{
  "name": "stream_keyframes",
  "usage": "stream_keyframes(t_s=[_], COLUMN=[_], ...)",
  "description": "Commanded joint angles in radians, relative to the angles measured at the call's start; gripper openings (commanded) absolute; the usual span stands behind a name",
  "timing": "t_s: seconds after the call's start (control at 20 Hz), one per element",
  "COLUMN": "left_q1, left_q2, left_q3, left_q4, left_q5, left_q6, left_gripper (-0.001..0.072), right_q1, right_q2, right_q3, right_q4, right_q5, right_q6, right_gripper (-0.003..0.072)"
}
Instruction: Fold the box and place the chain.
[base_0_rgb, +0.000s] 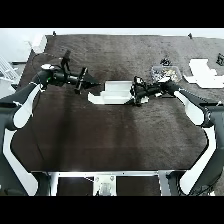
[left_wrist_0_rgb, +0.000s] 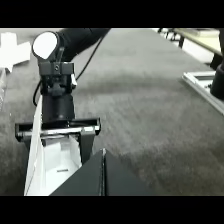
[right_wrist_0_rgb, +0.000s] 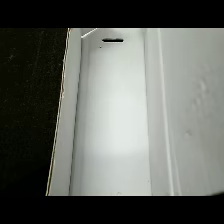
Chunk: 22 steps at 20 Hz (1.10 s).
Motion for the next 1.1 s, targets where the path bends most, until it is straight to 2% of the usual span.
stream_keyframes(t_s=[0.0, 0.15, 0.35, 0.55, 0.85, 1.05], left_q1=[-0.057, -0.106, -0.156, -0.161, -0.161, -0.161], left_q2=[0.035, 0.034, 0.023, 0.023, 0.023, 0.008], left_q3=[0.000, 0.000, 0.000, 0.000, 0.000, 0.000], left_q4=[0.151, 0.289, 0.296, 0.277, 0.260, 0.217], left_q5=[0.148, 0.326, 0.464, 0.591, 0.758, 0.769], left_q6=[-0.043, -0.056, -0.053, -0.053, -0.053, -0.053], left_gripper=[0.0015, 0.0016, 0.0017, 0.0016, 0.0018, 0.0018], right_q1=[0.000, 0.000, 0.000, 0.000, 0.000, 0.000], right_q2=[0.000, 0.000, 0.000, 0.000, 0.000, 0.000], right_q3=[0.000, 0.000, 0.000, 0.000, 0.000, 0.000], right_q4=[0.000, 0.000, 0.000, 0.000, 0.000, 0.000], right_q5=[0.000, 0.000, 0.000, 0.000, 0.000, 0.000], right_q6=[0.000, 0.000, 0.000, 0.000, 0.000, 0.000], right_gripper=[0.0582, 0.0582, 0.0582, 0.0582, 0.0582, 0.0582])
